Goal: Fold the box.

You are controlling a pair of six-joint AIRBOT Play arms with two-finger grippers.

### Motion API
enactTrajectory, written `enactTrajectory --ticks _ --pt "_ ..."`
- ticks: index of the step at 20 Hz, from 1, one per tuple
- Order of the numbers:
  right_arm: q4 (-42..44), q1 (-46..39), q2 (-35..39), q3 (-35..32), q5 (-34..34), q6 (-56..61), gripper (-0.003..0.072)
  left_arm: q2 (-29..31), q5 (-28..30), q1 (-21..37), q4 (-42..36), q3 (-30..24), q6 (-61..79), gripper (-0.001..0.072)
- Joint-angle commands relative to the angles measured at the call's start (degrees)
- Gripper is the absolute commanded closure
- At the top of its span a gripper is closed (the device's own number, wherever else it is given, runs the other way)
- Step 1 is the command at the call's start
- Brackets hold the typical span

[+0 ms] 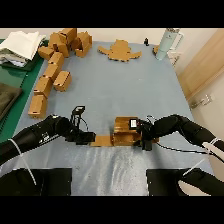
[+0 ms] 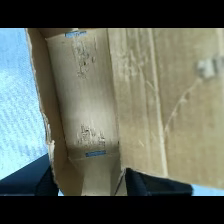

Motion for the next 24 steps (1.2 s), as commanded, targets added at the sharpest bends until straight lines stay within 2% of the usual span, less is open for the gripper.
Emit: enactTrajectory --ticks 1,5,8,11,14,15,16,22,23,24 --pt "0.0 0.0 0.0 0.0 0.0 0.0 0.015 -2.7 6.2 -0.8 -17.5 -0.1 12.1 0.0696" --pt "0.0 0.0 0.0 0.0 0.0 0.0 0.0151 -1.7 6.5 -2.6 -19.8 -0.1 13.5 0.0696" --pt "0.0 0.0 0.0 0.0 0.0 0.0 0.0151 -1.7 9.5 -6.3 -20.1 0.1 14.2 0.0696" --pt "0.0 0.0 0.0 0.0 0.0 0.0 0.0151 -1.7 9.9 -9.2 -20.0 2.5 18.3 0.0695" --pt "0.0 0.0 0.0 0.0 0.0 0.0 0.015 -1.7 10.1 -9.0 -19.4 5.0 19.5 0.0693" --pt "0.0 0.0 0.0 0.0 0.0 0.0 0.015 -1.7 10.4 -8.3 -19.3 5.1 19.5 0.0643" --pt "0.0 0.0 0.0 0.0 0.0 0.0 0.015 -1.9 10.5 -7.3 -18.9 5.1 19.1 0.0402" --pt "0.0 0.0 0.0 0.0 0.0 0.0 0.0151 -4.3 10.8 -5.4 -19.5 5.2 17.8 0.0384" --pt "0.0 0.0 0.0 0.0 0.0 0.0 0.015 -4.3 10.8 -5.4 -19.7 5.2 17.8 0.0329" --pt "0.0 0.0 0.0 0.0 0.0 0.0 0.0151 -4.3 10.7 -5.4 -20.4 5.2 17.8 0.0169"
